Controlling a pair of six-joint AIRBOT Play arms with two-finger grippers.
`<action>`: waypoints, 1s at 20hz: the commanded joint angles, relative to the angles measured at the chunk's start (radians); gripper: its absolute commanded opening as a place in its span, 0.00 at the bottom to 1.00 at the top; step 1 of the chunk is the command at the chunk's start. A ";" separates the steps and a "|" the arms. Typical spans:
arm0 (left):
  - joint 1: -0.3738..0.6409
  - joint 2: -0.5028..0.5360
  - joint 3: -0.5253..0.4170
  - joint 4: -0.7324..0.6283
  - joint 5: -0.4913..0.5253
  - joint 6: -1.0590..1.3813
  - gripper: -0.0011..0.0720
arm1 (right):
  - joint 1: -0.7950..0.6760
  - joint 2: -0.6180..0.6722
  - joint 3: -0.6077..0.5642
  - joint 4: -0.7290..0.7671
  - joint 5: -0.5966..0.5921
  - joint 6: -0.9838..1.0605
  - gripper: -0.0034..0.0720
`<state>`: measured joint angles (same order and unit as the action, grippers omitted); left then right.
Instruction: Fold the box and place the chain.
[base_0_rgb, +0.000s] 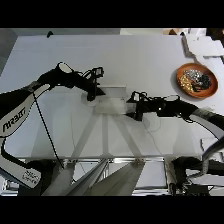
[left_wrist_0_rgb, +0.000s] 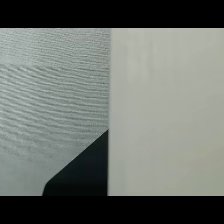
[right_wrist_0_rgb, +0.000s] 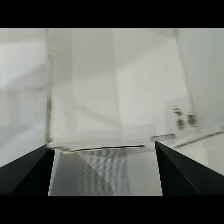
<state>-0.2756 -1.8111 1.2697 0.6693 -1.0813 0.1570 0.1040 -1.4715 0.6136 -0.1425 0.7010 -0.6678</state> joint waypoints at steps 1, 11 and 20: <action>0.000 0.000 0.000 0.000 0.000 0.000 0.03 | 0.013 0.003 -0.001 0.094 -0.135 0.140 0.98; 0.000 0.000 0.000 0.000 0.000 0.000 0.03 | 0.013 0.003 -0.001 0.118 -0.089 0.196 0.97; 0.000 0.000 0.000 0.000 0.000 0.000 0.03 | -0.015 0.002 0.004 0.146 -0.061 0.212 0.97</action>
<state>-0.2760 -1.8111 1.2697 0.6689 -1.0813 0.1562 0.1036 -1.4696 0.6167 0.0017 0.6350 -0.4702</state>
